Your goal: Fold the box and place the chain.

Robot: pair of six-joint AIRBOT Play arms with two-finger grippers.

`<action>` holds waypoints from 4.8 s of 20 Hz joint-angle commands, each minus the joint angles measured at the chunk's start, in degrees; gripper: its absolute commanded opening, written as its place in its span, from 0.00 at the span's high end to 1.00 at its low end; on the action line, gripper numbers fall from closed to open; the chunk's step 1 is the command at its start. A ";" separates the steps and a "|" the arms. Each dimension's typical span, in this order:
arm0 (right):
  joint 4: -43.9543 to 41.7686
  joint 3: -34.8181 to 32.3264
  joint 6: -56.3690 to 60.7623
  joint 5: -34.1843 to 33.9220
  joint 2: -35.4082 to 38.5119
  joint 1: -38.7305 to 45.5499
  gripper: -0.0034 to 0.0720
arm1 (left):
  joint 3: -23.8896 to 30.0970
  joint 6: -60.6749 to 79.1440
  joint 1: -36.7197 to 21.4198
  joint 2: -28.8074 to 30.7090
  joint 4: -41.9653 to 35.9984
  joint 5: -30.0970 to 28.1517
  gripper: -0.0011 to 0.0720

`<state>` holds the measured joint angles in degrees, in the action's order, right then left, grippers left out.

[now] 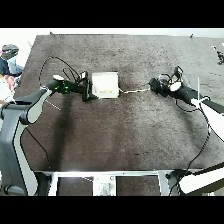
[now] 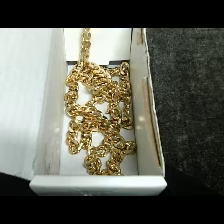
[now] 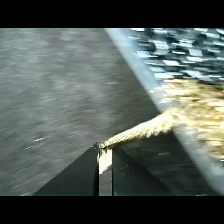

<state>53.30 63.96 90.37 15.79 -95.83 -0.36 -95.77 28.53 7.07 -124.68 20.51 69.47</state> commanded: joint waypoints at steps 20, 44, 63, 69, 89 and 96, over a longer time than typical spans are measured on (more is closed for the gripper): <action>-0.66 15.30 -9.18 4.50 4.39 -31.63 0.94 | -0.04 0.00 0.02 -0.02 0.02 -0.02 0.61; 17.49 10.29 -2.64 18.78 7.41 -21.75 0.50 | -0.04 0.00 0.02 -0.02 0.02 -0.02 0.61; 14.49 -3.76 15.56 -0.81 2.60 1.38 0.51 | -0.04 0.00 0.02 -0.02 0.02 -0.02 0.61; 14.21 -1.11 17.70 -1.75 -2.54 0.63 0.90 | -0.04 0.00 0.02 -0.02 0.02 -0.02 0.61; 16.28 8.90 8.13 -8.52 16.37 -32.06 0.94 | -0.04 0.00 0.02 -0.02 0.02 -0.02 0.61; 12.00 9.81 8.35 -7.21 9.49 -33.44 0.94 | -0.04 0.00 0.02 -0.02 0.02 -0.02 0.61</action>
<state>67.92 72.97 98.70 8.38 -84.12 -32.64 -95.77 28.53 7.07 -124.68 20.51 69.47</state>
